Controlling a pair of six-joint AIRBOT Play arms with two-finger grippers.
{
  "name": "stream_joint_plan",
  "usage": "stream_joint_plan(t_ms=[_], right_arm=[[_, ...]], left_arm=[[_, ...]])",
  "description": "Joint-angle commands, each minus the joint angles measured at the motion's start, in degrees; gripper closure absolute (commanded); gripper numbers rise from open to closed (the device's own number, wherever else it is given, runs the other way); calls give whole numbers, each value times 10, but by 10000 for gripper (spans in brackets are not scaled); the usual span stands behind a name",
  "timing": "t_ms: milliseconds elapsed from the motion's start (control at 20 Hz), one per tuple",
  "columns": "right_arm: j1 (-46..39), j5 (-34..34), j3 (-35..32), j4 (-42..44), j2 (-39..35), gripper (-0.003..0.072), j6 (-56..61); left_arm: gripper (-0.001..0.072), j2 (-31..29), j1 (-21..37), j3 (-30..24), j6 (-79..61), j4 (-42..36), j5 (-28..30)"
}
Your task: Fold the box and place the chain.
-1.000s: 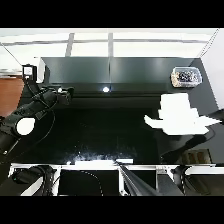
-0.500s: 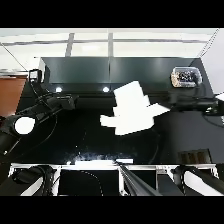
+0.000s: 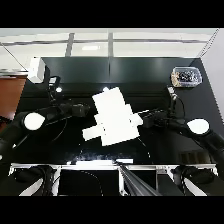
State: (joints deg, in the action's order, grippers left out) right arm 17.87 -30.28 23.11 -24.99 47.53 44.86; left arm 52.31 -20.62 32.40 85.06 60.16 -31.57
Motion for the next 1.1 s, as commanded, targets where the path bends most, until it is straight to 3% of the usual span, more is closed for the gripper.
stream_joint_plan(t_ms=[0, 150, 250, 500, 800, 900, 1000, 1050], right_arm=[[33, 39, -12, 1, -12, 674, -8], [33, 38, -12, 1, -12, 674, -7], [33, 32, -12, 1, -12, 674, 15], [33, 26, -12, -3, -12, 673, 27], [33, 26, -12, -3, -12, 673, 27], [33, 26, -12, -3, -12, 673, 30], [33, 20, -12, -3, -12, 673, 32], [33, 19, -12, -3, -12, 673, 32]], left_arm=[[2, 72, 61, 41, -66, -92, -141], [2, 160, 146, 52, -305, -354, -266], [3, 221, 166, 68, -327, -406, -308], [3, 335, 100, 154, -365, -342, -344], [40, 448, 95, 242, -477, -338, -467], [189, 462, 96, 257, -536, -339, -506], [254, 472, 92, 266, -568, -341, -522], [412, 477, 91, 271, -568, -338, -524]])
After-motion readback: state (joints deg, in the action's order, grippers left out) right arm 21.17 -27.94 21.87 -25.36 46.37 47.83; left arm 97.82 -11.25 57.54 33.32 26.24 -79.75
